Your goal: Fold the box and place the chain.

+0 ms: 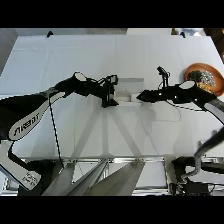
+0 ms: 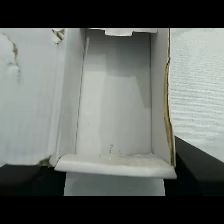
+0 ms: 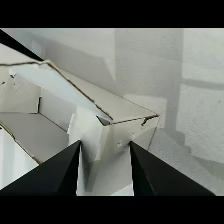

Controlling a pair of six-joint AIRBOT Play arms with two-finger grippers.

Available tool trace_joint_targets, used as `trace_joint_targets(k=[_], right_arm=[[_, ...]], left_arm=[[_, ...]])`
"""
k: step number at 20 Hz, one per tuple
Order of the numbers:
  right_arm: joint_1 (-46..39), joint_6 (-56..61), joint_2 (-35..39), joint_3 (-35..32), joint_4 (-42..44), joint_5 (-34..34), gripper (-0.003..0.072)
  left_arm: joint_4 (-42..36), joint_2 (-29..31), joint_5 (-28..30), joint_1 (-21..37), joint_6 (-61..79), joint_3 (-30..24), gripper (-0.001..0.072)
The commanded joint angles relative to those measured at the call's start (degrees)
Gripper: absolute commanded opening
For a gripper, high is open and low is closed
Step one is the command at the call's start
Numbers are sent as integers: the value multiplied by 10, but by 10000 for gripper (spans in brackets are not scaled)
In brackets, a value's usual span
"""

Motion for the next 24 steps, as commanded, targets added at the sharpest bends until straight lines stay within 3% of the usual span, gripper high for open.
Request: trace_joint_targets(k=[1, 12, 17, 20, 24], right_arm=[[8, 35, 14, 0, -63, -26, 339], [151, 364, 47, 52, -386, -73, 337], [210, 546, 42, 98, -578, -19, 337], [214, 616, 23, 134, -595, 26, 339], [233, 616, -10, 151, -598, 42, 339]], left_arm=[[0, 0, 0, 0, 0, 0, 157], [0, 0, 0, 0, 0, 0, 157], [0, 0, 0, 0, 0, 0, 157], [0, 0, 0, 0, 0, 0, 157], [0, 0, 0, 0, 0, 0, 157]])
